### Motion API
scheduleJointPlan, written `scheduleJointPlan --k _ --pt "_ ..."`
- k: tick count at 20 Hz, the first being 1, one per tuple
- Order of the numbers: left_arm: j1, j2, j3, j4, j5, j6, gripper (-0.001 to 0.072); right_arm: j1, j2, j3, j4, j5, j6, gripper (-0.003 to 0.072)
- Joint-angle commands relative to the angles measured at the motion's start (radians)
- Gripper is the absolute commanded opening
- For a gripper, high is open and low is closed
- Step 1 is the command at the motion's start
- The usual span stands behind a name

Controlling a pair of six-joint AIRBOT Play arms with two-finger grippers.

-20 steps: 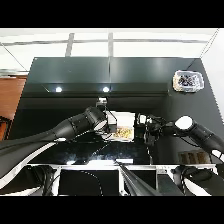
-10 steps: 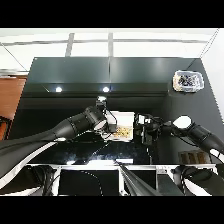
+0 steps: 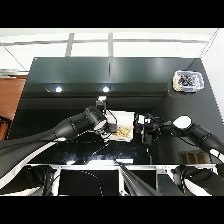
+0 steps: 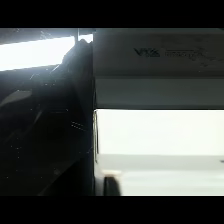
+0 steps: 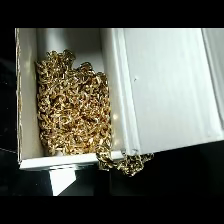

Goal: Fold the box and place the chain.

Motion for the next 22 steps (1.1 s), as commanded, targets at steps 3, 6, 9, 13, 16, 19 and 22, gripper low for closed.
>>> scheduleJointPlan --k 3,6,9,13,16,19,22 --pt "0.000 0.000 0.000 0.000 -0.001 0.000 0.0030 -0.006 0.003 0.001 -0.034 -0.006 0.015 0.0014" --pt "0.000 0.000 0.000 0.000 -0.001 0.000 0.0030 -0.042 0.035 0.002 -0.034 -0.010 0.103 0.0014" --pt "0.000 0.000 0.000 0.000 -0.001 0.000 0.0030 -0.098 0.109 0.012 -0.034 0.037 0.239 0.0014" --pt "0.000 0.000 0.000 0.000 0.000 0.000 0.0030 -0.120 0.237 0.086 -0.023 0.169 0.479 0.0014" --pt "0.000 0.000 0.000 0.000 0.002 0.000 0.0030 -0.120 0.280 0.145 0.022 0.260 0.621 0.0014" --pt "0.000 0.000 0.000 0.000 0.000 0.000 0.0030 -0.120 0.285 0.191 0.085 0.350 0.682 0.0014" --pt "0.000 0.000 0.000 -0.001 0.000 0.000 0.0030 -0.120 0.285 0.253 0.111 0.400 0.725 0.0014"
